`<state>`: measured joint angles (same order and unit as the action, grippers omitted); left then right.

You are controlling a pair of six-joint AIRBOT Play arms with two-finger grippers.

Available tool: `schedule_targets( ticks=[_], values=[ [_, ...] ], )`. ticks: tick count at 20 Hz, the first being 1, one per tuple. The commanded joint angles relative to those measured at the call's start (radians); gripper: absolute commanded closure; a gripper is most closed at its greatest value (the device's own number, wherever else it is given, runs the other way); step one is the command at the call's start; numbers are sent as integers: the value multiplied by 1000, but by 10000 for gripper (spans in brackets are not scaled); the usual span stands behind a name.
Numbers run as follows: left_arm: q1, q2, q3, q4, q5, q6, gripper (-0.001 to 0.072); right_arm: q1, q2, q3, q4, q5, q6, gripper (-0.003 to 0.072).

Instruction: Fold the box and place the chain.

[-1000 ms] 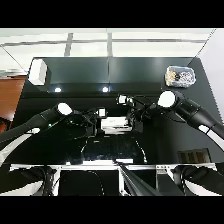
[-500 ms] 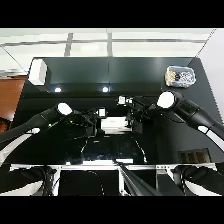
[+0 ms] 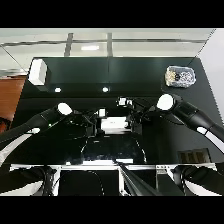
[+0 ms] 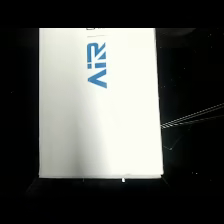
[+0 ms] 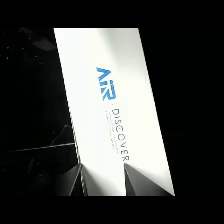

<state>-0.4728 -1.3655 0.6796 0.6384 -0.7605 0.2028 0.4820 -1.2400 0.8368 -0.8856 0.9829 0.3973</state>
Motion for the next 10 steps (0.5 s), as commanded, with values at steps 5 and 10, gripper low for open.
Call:
schedule_targets(
  ticks=[5, 10],
  values=[
    [0, 0, 0, 0, 0, -2, 348, -71, 134, 11, -5, 50, 387, 403],
    [0, 0, 0, 0, 1, -2, 348, -116, 124, -110, 277, 50, 571, 678]
  ],
)
